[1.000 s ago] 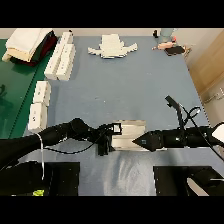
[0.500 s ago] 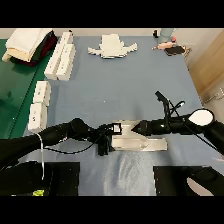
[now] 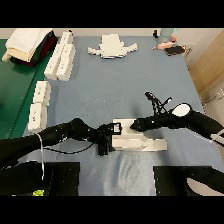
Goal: Fold the box.
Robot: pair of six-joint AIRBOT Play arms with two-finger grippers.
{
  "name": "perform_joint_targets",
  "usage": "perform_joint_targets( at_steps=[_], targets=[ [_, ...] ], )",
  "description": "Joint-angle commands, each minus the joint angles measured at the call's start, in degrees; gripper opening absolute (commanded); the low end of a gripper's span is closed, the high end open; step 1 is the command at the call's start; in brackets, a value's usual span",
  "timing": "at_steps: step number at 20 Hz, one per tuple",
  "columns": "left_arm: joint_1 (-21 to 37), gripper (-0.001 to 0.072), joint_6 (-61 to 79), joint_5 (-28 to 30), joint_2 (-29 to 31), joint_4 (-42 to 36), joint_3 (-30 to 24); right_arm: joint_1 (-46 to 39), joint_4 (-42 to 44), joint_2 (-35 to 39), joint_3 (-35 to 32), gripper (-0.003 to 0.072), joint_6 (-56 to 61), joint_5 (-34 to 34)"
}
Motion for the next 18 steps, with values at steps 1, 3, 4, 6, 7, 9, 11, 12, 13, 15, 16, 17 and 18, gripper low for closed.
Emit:
perform_joint_targets(
  at_steps=[1, 3, 4, 6, 7, 9, 11, 12, 13, 15, 16, 17, 18],
  targets=[
    [0.0, 0.0522, 0.2, 0.0, 0.0, 0.1, 0.0, 0.9, -2.1, -3.3, 0.1, 0.0003, -3.1, -0.5],
    [0.0, 0.0522, 0.2, 0.0, 0.0, 0.1, 0.0, 1.2, -2.1, -3.4, 0.1, 0.0003, -3.7, -0.6],
    [0.0, 0.0522, 0.2, 0.0, 0.0, 0.1, 0.0, 1.2, -2.1, -3.4, 0.1, 0.0003, -3.9, -0.6],
    [0.0, 0.0522, 0.2, 0.0, 0.0, 0.1, 0.0, 1.2, -2.1, -3.4, 0.1, 0.0003, -4.1, -0.6],
    [0.0, 0.0522, 0.2, 0.0, 0.0, 0.1, 0.0, 1.2, -2.1, -3.4, 0.1, 0.0003, -4.1, -0.5],
    [0.0, 0.0522, 0.2, 0.0, 0.0, 0.1, 0.0, 1.2, -1.7, -2.5, 0.2, 0.0003, -4.7, -0.4],
    [0.0, 0.0522, 0.2, 0.0, 0.0, 0.1, 0.0, 1.1, -1.6, 0.9, 0.2, 0.0003, -4.7, -0.4],
    [0.0, 0.0522, 0.2, 0.0, 0.0, 0.1, 0.0, 1.1, -1.7, 3.2, 0.2, 0.0003, -4.7, -0.3],
    [0.0, 0.0522, 0.2, 0.0, 0.0, 0.1, 0.0, 1.1, -1.7, 6.0, 0.2, 0.0003, -4.7, 0.0],
    [0.0, 0.0522, 0.2, 0.0, 0.0, 0.1, 0.0, 1.1, -2.3, 11.8, 0.1, 0.0003, -4.6, 1.4],
    [0.0, 0.0522, 0.2, 0.0, 0.0, 0.1, 0.0, 1.1, -3.3, 14.7, 0.1, 0.0003, -4.4, 2.4],
    [0.0, 0.0522, 0.2, 0.0, 0.0, 0.1, 0.0, 1.1, -5.1, 17.6, 0.2, 0.0003, -4.3, 3.9],
    [0.0, 0.0522, 0.2, 0.0, 0.0, 0.1, 0.0, 1.1, -7.3, 20.2, 0.1, 0.0003, -3.7, 5.7]
  ],
)
